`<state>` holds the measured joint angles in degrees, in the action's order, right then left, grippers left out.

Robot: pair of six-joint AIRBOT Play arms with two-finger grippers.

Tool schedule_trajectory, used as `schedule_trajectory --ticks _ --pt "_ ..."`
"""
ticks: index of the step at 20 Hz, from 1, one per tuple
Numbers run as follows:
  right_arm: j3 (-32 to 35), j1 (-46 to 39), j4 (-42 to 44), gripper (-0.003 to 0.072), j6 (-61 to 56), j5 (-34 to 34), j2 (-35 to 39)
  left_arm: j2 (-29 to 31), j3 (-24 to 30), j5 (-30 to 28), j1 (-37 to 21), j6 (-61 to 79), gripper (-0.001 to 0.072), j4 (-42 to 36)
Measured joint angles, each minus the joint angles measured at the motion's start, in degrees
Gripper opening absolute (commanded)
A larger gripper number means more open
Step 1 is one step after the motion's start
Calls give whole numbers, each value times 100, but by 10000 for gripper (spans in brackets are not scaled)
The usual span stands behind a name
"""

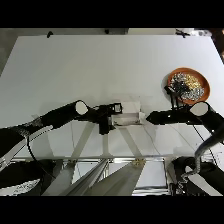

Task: Fold the box and place the chain.

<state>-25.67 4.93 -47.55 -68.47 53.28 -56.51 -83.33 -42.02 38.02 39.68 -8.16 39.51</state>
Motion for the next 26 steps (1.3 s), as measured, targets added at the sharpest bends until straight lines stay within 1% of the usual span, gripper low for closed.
schedule_trajectory --ticks 1,7,11,14,15,18,22,26 --pt "0 0 31 277 0 42 13 0 0 0 0 0 135 0" --pt "0 0 144 276 46 295 39 0 0 0 0 0 135 0" --pt "0 0 404 282 254 474 39 0 0 -2 0 0 135 0" --pt "0 0 557 405 372 535 39 0 0 -2 0 -2 135 0" --pt "0 2 586 419 407 544 39 0 0 -2 0 0 135 -2" --pt "0 0 643 419 518 514 39 0 0 0 0 -2 135 -2" --pt "0 22 667 418 577 291 39 0 0 0 0 -2 135 -2" --pt "0 326 586 418 568 -17 39 0 0 0 0 -2 135 -2"
